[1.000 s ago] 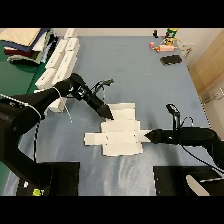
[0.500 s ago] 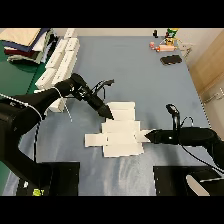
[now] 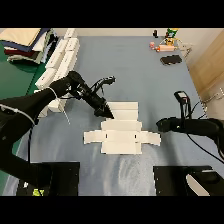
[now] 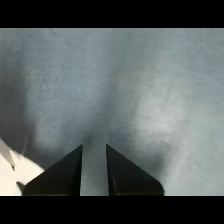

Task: Fold the box.

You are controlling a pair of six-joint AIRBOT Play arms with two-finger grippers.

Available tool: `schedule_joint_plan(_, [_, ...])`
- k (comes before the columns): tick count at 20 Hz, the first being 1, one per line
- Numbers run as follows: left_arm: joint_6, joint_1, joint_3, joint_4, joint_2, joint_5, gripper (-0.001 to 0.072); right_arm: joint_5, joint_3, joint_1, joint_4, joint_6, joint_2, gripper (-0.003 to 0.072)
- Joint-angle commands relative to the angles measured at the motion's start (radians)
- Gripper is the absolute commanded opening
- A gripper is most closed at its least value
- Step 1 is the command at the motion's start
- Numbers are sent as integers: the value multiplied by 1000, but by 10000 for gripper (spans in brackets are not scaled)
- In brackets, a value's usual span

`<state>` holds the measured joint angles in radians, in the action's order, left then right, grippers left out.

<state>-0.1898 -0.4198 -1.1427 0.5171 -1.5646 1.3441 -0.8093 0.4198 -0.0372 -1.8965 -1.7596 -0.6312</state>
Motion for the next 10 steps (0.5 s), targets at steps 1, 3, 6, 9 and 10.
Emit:
schedule_joint_plan(1, [123, -40, 123, -29, 133, -181, 6, 8, 116, -1, 116, 140, 1, 231])
schedule_joint_plan(3, [233, -64, 248, -127, 238, -303, 6, 8, 155, -1, 98, 155, 1, 231])
schedule_joint_plan(6, [467, -111, 425, -224, 393, -494, 6, 3, 160, -1, 51, 155, 1, 231])
schedule_joint_plan(9, [522, -168, 528, -187, 473, -646, 8, 3, 160, -1, 10, 155, 1, 231])
schedule_joint_plan(10, [509, -180, 540, -153, 478, -646, 8, 3, 160, -1, 0, 155, 1, 231])
